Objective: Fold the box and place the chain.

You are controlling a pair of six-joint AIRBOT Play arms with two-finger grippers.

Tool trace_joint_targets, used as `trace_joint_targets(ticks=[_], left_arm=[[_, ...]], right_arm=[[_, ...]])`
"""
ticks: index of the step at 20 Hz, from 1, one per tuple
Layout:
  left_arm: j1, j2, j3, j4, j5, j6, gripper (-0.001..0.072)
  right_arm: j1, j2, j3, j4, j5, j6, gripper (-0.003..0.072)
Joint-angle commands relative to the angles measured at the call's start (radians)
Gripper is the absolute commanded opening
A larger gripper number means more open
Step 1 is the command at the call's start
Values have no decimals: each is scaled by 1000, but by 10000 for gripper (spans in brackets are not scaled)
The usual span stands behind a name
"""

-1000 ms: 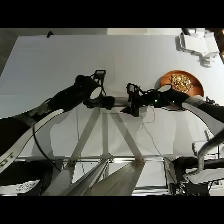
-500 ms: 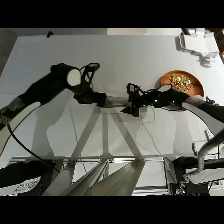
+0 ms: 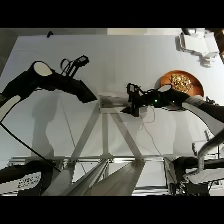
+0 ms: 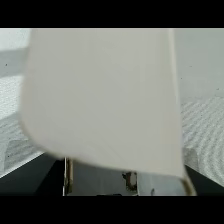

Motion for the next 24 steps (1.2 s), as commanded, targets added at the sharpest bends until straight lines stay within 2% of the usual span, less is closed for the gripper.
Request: trace_joint_targets(ticks=[1, 4, 10, 15, 24], left_arm=[[90, -25, -71, -206, 12, 652, 700], [102, -105, -78, -286, 6, 806, 702], [45, -215, -78, -286, -17, 882, 702], [13, -219, -78, -289, -56, 932, 701], [-3, -219, -78, -309, -58, 975, 702]], right_arm=[[0, 0, 0, 0, 0, 0, 335], [0, 0, 0, 0, 0, 0, 335], [0, 0, 0, 0, 0, 0, 335], [0, 0, 0, 0, 0, 0, 335], [0, 0, 0, 0, 0, 0, 335]])
